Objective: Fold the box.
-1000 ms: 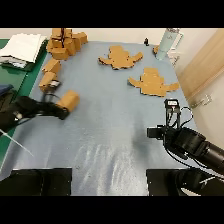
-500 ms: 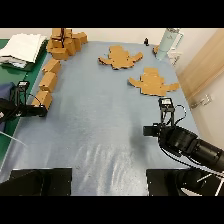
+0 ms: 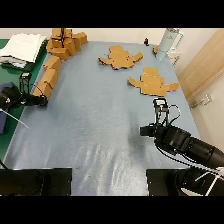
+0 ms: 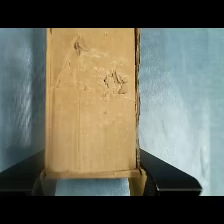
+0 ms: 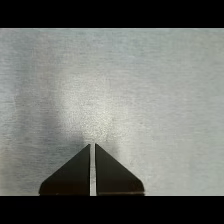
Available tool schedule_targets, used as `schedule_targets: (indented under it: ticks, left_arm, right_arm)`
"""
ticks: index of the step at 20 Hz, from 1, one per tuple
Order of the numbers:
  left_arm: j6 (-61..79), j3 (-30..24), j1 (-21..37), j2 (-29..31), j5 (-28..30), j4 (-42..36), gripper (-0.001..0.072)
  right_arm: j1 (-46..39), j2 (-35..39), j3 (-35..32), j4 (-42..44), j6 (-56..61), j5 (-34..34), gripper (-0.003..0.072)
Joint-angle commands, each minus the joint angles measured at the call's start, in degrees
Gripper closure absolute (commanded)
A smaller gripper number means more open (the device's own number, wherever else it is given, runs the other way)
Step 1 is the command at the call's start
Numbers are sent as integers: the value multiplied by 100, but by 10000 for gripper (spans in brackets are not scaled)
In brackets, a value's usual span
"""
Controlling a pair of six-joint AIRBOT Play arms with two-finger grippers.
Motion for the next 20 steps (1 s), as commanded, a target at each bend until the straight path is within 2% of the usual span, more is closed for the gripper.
schedule_targets:
  ticks: [1,5,16,17,18,20]
  left_arm:
    - [24,310,-50,-417,120,20,232]
    - [26,310,-50,-442,339,33,232]
    - [17,310,-52,-442,203,11,228]
    - [20,310,-50,-439,116,22,75]
    - [-13,310,-39,-435,2,59,3]
    - [-55,317,107,-348,-693,195,3]
  right_arm:
    - [2,-26,4,74,0,136,637]
    - [7,-26,4,168,0,136,637]
    - [7,-26,4,208,0,136,637]
    - [7,-26,4,208,0,136,637]
    - [7,-26,4,208,-2,138,637]
    - [7,-26,4,205,-2,136,637]
